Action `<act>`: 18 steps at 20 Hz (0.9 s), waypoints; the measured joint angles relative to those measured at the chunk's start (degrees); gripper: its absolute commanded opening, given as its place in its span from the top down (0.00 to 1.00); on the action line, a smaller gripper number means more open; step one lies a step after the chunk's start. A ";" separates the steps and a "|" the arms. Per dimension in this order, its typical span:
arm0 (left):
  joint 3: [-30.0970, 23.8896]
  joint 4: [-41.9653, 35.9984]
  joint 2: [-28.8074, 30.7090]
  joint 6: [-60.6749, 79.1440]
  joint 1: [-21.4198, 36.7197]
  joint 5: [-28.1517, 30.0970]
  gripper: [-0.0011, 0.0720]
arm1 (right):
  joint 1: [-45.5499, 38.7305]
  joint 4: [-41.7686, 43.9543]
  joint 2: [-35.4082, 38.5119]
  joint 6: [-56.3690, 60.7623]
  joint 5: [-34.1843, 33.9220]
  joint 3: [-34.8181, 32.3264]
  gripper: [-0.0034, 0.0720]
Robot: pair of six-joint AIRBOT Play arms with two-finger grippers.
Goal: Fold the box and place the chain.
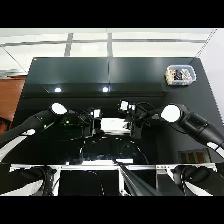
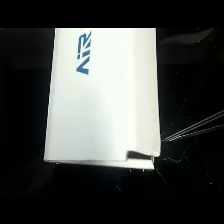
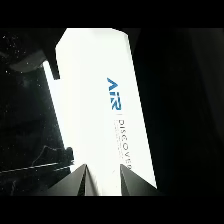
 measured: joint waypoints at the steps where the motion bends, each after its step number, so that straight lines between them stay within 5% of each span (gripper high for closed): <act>1: 0.00 0.00 0.00 -0.02 0.00 0.00 0.36 | 0.00 0.00 0.00 0.02 0.00 0.00 0.64; 4: 0.00 0.00 0.00 -0.02 0.00 0.00 0.36 | 0.00 -0.13 -0.07 0.04 -0.07 -0.02 0.74; 13: 0.00 -0.02 0.00 0.00 0.00 0.04 0.36 | 0.00 -1.27 -0.07 0.96 0.24 0.00 0.74; 15: 0.00 -0.02 0.00 -0.02 0.00 0.04 0.35 | 0.00 -1.46 -0.07 1.16 0.63 0.00 0.59; 18: 0.00 -0.02 0.00 0.00 0.00 0.04 0.36 | 0.00 -1.68 -0.11 1.14 0.63 -0.07 0.59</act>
